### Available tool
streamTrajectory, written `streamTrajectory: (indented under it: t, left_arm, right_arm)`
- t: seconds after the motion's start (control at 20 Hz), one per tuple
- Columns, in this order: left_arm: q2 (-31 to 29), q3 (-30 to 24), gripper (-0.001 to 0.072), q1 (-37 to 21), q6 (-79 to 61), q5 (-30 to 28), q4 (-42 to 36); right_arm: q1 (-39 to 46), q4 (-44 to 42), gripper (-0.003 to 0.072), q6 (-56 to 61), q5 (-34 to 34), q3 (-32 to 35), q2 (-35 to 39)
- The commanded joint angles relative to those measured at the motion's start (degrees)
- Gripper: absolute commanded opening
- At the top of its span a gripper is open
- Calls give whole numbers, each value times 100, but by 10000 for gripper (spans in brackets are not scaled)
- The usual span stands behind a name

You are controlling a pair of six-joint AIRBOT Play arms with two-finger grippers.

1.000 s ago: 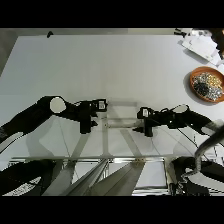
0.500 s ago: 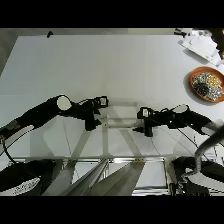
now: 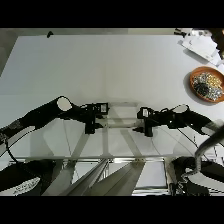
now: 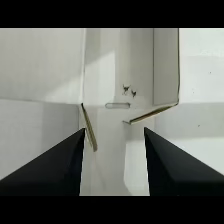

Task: Fold the box and place the chain.

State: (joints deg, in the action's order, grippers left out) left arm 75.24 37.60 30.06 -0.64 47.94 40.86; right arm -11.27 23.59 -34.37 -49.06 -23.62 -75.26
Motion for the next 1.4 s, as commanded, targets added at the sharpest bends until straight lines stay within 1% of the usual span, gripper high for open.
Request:
streamTrajectory:
  t: [0.0,0.4,0.6,0.85,1.2,1.35]
  left_arm:
    - [4,-28,396,11,-186,50,-463]
    - [4,-31,394,46,-81,251,-483]
    - [4,-44,394,74,-37,227,-496]
    - [4,-44,394,168,-63,120,-852]
    - [2,-57,394,57,-42,42,-352]
    - [4,-59,382,120,-57,-234,-398]
  right_arm:
    - [2,-2,422,0,-2,-7,2]
    - [2,-2,422,0,-2,-7,2]
    - [2,-2,422,0,-2,-7,2]
    - [2,-2,422,0,-2,-7,2]
    - [2,0,422,0,0,-7,2]
    - [2,0,422,0,-2,-7,2]
